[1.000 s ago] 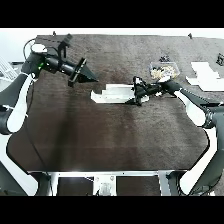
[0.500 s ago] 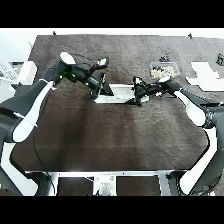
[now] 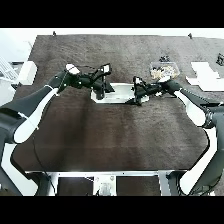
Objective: Fold the box and place the chain.
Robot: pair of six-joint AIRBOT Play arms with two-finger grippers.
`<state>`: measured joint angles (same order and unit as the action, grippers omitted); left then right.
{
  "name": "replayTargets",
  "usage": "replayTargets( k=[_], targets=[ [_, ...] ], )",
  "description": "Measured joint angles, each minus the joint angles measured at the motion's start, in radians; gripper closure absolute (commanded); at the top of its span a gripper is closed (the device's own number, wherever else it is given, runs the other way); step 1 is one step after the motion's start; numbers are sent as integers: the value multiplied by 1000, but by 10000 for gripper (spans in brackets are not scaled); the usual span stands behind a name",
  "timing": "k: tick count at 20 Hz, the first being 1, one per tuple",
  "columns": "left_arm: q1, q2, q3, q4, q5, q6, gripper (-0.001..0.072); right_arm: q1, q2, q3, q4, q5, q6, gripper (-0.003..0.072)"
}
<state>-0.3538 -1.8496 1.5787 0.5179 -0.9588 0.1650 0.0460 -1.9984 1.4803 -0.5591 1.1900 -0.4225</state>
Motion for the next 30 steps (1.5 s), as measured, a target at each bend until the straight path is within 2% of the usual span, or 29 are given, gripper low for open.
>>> replayTargets(
  k=[4, 9, 19, 30],
  targets=[
    [5, -3, -4, -29, 155, 21, 694, 0, 0, 0, 0, 0, 0, 60],
    [5, -5, -5, -48, 229, 32, 693, 0, 0, 0, 0, 0, 0, 60],
    [5, -64, -5, -74, 285, 47, 693, 0, 0, 0, 0, 0, 0, 60],
    [6, -96, -5, -78, 275, 51, 691, 0, 0, 0, -1, 0, 0, 60]
  ],
)
